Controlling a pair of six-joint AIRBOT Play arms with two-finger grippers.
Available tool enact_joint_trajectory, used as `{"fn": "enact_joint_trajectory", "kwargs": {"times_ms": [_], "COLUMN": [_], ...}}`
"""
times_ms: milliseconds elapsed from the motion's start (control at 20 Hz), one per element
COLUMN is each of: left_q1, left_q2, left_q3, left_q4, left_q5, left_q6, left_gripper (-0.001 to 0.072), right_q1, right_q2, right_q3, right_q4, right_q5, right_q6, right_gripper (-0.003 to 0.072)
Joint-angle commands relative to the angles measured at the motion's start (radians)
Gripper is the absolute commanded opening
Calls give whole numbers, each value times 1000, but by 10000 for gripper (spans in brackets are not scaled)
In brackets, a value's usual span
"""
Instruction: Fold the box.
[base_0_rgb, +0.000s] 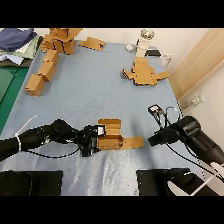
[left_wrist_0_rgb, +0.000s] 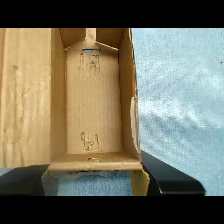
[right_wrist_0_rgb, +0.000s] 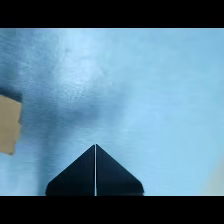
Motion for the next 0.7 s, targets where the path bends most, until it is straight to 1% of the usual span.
{"fn": "enact_joint_trajectory", "kwargs": {"times_ms": [0,100,150,200,400,650], "left_q1": [0,0,0,0,0,0], "left_q2": [0,0,0,0,0,0], "left_q3": [1,1,1,1,1,1], "left_q4": [1,0,0,0,0,0], "left_q5": [0,0,0,0,0,0], "left_q6": [0,0,0,0,0,0], "left_gripper": [360,360,360,360,361,361], "right_q1": [-75,-74,-74,-74,-37,14], "right_q2": [-65,-80,-79,-79,-76,-35], "right_q3": [-76,-81,-81,-81,-80,-68], "right_q4": [323,526,594,631,695,748], "right_q5": [148,184,188,188,195,200], "right_q6": [-80,-173,-201,-213,-227,-229], "right_gripper": [5,5,5,5,5,5]}}
